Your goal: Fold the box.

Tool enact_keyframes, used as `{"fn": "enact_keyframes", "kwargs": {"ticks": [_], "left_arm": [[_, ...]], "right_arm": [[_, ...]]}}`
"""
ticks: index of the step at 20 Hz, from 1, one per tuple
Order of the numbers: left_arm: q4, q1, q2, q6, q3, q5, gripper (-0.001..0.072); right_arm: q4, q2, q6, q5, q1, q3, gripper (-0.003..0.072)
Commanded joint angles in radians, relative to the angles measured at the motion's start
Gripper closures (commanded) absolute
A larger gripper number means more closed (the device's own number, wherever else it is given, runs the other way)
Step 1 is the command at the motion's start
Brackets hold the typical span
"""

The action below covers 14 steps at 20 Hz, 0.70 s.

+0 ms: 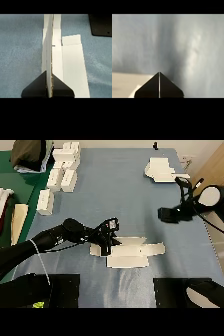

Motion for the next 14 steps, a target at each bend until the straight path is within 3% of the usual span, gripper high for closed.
{"fn": "enact_keyframes", "kwargs": {"ticks": [1,6,7,8,9,10,14], "left_arm": [[0.002,0.0,0.0,-0.002,0.001,0.001,0.0694],[0.002,0.0,0.0,-0.002,0.001,0.001,0.0694],[0.002,0.0,0.0,-0.002,0.001,0.001,0.0694],[0.002,0.0,0.0,-0.002,0.001,0.001,0.0694],[0.002,0.0,0.0,-0.002,0.001,0.001,0.0694],[0.002,0.0,0.0,-0.002,0.001,0.001,0.0694],[0.002,0.0,0.0,-0.002,0.001,0.0,0.0693]], "right_arm": [[-0.021,0.115,0.034,0.293,0.091,-0.012,0.0685],[0.021,0.323,-0.251,0.051,0.485,-0.266,0.0682],[0.018,0.338,-0.294,-0.001,0.565,-0.332,0.0577],[-0.003,0.339,-0.328,-0.062,0.628,-0.389,0.0282],[-0.04,0.332,-0.386,-0.136,0.686,-0.444,0.0088],[-0.081,0.317,-0.453,-0.2,0.732,-0.483,0.0004],[-0.2,0.244,-0.518,-0.334,0.817,-0.51,-0.0014]]}}
